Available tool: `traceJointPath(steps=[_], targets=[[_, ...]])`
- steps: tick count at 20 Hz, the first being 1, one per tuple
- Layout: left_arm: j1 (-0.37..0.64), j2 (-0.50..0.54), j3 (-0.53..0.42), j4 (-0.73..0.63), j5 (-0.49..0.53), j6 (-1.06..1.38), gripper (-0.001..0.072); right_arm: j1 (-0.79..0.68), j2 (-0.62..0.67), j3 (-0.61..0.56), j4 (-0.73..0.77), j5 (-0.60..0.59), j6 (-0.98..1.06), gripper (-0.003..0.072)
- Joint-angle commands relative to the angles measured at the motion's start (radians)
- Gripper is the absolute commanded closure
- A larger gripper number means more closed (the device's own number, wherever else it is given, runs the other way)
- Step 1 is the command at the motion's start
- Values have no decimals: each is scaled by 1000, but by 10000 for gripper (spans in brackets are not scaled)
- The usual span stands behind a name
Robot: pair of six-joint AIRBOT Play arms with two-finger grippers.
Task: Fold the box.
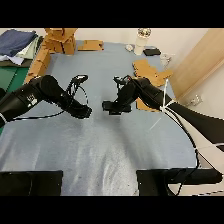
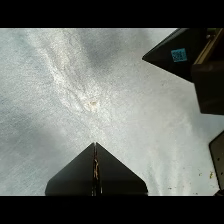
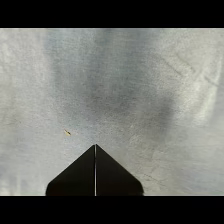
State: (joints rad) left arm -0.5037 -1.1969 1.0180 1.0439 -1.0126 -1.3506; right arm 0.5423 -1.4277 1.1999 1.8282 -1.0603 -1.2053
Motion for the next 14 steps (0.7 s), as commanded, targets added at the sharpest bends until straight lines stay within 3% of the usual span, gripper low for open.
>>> traceJointPath(steps=[1,12,14], targets=[[0,0,1,0,0,0,696,1,0,1,0,0,0,682],[0,0,1,0,0,0,696,1,0,1,1,0,0,682],[0,0,1,0,0,0,696,1,-5,1,2,50,43,681]])
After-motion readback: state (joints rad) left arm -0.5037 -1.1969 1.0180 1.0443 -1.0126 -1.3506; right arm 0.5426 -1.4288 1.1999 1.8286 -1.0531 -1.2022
